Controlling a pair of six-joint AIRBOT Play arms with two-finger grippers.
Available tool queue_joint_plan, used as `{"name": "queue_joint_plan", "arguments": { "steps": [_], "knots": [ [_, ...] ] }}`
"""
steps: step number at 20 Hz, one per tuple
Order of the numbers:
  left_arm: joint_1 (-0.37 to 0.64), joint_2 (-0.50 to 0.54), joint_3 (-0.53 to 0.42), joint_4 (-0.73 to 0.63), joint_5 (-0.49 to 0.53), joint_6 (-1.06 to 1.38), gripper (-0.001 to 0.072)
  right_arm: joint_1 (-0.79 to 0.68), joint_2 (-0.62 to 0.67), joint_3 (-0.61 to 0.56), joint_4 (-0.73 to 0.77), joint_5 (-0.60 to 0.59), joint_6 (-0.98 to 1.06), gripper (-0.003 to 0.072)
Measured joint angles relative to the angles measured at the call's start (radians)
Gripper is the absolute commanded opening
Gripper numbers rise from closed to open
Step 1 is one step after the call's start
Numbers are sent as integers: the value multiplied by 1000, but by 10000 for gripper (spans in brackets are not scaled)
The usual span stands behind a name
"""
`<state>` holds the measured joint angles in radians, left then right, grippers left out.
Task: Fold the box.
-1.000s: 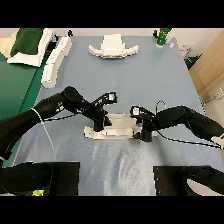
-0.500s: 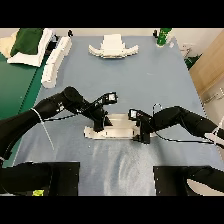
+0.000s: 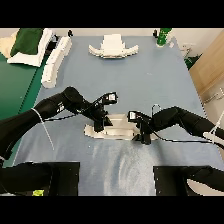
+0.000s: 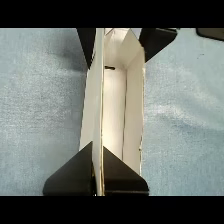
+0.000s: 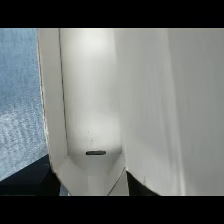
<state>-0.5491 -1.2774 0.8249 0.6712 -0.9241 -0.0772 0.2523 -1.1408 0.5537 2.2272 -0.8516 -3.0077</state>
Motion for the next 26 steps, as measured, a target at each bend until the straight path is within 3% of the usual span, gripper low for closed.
{"name": "queue_joint_plan", "arguments": {
  "steps": [15,19,26],
  "knots": [
    [-1,0,0,1,0,-1,15,2,0,1,-11,35,0,480],
    [-1,0,0,1,2,-2,15,2,1,1,-10,54,0,590],
    [-1,-1,0,0,1,-2,15,-1,24,1,1,56,3,590]
  ]
}}
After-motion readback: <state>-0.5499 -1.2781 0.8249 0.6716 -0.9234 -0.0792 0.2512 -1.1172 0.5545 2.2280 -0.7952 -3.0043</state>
